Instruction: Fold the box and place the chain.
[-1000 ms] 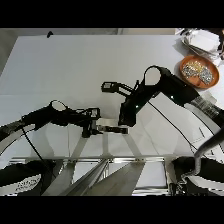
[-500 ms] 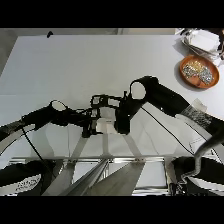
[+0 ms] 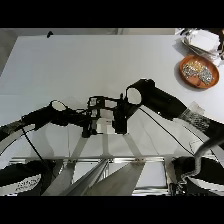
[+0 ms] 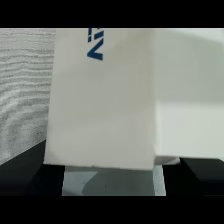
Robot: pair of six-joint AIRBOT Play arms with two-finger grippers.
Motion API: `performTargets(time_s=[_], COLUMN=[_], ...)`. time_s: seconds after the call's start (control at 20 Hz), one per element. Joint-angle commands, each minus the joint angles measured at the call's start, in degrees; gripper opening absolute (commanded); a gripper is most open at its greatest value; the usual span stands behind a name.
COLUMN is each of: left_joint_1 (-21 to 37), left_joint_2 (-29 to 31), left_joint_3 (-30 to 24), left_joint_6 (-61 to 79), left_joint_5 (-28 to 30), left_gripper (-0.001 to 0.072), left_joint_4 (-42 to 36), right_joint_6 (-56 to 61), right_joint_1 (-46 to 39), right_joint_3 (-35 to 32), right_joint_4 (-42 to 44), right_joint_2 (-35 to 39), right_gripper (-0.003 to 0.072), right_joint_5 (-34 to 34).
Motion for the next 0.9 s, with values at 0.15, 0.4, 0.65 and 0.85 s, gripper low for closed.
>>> performTargets(time_s=[0.15, 0.4, 0.65, 0.85], left_joint_1=[0.0, 0.0, 0.0, 0.0], left_joint_2=[0.0, 0.0, 0.0, 0.0], left_joint_3=[0.0, 0.0, 0.0, 0.0], left_joint_6=[0.0, 0.0, 0.0, 0.0], left_joint_5=[0.0, 0.0, 0.0, 0.0], left_gripper=[0.0273, 0.0273, 0.0273, 0.0273], left_joint_4=[0.0, 0.0, 0.0, 0.0], right_joint_6=[2.6, 3.8, 5.1, 7.9], right_joint_1=[0.4, 1.3, 2.1, 2.1], right_joint_3=[0.0, 0.0, -0.1, -0.1], right_joint_4=[-3.0, -3.6, -3.7, -6.1], right_joint_2=[0.0, 0.0, 0.0, 0.0], right_gripper=[0.0307, 0.0263, 0.0253, 0.0237], right_joint_5=[-0.4, -0.5, -1.0, -2.3])
